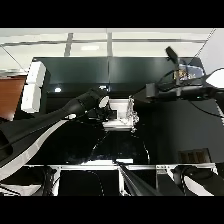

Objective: Fold the box and place the chain.

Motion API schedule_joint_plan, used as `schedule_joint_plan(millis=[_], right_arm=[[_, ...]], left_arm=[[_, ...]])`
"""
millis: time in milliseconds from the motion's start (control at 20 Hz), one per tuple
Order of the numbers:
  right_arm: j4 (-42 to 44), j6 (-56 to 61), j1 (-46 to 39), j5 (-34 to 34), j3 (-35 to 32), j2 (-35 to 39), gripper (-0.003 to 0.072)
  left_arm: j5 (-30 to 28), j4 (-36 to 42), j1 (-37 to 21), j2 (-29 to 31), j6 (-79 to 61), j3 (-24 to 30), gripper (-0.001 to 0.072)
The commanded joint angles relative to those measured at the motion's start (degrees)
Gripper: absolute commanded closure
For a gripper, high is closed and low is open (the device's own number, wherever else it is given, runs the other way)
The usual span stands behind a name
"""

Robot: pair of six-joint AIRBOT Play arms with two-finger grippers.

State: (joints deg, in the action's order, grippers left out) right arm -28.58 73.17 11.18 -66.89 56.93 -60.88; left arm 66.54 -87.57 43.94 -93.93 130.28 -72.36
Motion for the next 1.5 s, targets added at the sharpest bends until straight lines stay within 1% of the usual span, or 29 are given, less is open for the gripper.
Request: schedule_joint_plan(millis=[0,50,100,150,200,300,350,450,550,600,650,700,750,800,850,900,1000,1050,1100,1200,1450], right_arm=[[-1.95,1.68,3.23,2.03,-0.11,-2.43,0.0539],[-3.13,2.75,2.71,1.77,-0.11,-2.4,0.0378],[-3.3,2.93,1.22,0.48,-0.11,-2.29,0.036],[-3.5,2.86,-0.96,-0.87,-0.11,-1.97,0.036],[-5.44,2.43,-3.65,-2.43,-0.11,-1.11,0.036],[-14.19,1.99,-7.63,-2.86,-2.21,1.88,0.0367],[-16.79,-0.28,-8.79,-0.76,-5.29,3.91,0.0367],[-18.4,-7.1,-9.49,6.97,-13.66,7.67,0.0368],[-19.61,-12.59,-8.35,11.76,-19.74,8.0,0.0366],[-20.17,-17.7,-7.3,14.58,-21.92,7.74,0.0333],[-20.24,-22.69,-6.25,18.29,-23.54,7.43,0.0053],[-20.98,-28.68,-4.85,22.14,-24.63,6.86,-0.0032],[-22.6,-35.26,-3.32,25.0,-25.14,5.97,-0.0032],[-24.37,-44.39,-1.73,26.8,-25.29,4.55,-0.0031],[-25.33,-55.25,-0.48,27.17,-25.27,2.95,-0.0031],[-22.62,-67.08,-0.26,27.61,-25.2,0.85,-0.0031],[-8.87,-80.76,-0.74,27.17,-24.74,-4.39,-0.0027],[-4.96,-86.23,-0.7,25.44,-23.85,-6.91,-0.0027],[-3.41,-88.61,-0.57,24.0,-22.91,-8.83,-0.0027],[-2.89,-90.36,-0.35,23.65,-21.55,-11.32,-0.0027],[-2.91,-91.32,0.68,25.59,-20.31,-14.05,-0.0027]], left_arm=[[0.04,0.0,-0.02,-0.04,0.0,-0.02,0.0677],[0.04,0.0,-0.02,-0.04,0.0,-0.02,0.0677],[0.04,0.0,-0.02,-0.04,0.0,-0.02,0.0677],[0.04,0.0,-0.02,-0.02,0.0,-0.02,0.0677],[0.07,0.0,-0.02,-0.02,0.0,-0.02,0.0677],[0.15,0.0,-0.02,-0.02,0.0,-0.02,0.0677],[0.13,0.0,-0.02,-0.02,0.0,-0.02,0.0677],[0.13,0.0,-0.02,-0.04,0.0,-0.02,0.0677],[0.31,0.0,-0.02,-0.02,0.0,-0.02,0.0677],[0.37,0.0,0.0,-0.04,0.0,-0.02,0.0677],[0.35,0.0,-0.02,-0.04,0.0,-0.02,0.0677],[0.35,0.02,-0.02,-0.04,0.0,-0.02,0.0677],[0.35,0.02,-0.02,-0.04,0.0,-0.02,0.0677],[0.35,0.02,0.0,-0.04,0.0,-0.02,0.0677],[0.35,0.0,0.0,-0.04,0.0,-0.02,0.0677],[0.33,-0.04,-0.02,-0.04,0.0,-0.02,0.0677],[0.33,0.0,-0.02,-0.04,0.0,0.0,0.0677],[0.33,0.0,-0.02,-0.04,0.0,0.0,0.0677],[0.33,0.0,0.0,-0.04,0.0,0.0,0.0677],[0.33,0.02,-0.02,-0.04,0.0,0.0,0.0677],[-0.13,0.02,0.0,-0.11,0.0,0.0,0.0677]])
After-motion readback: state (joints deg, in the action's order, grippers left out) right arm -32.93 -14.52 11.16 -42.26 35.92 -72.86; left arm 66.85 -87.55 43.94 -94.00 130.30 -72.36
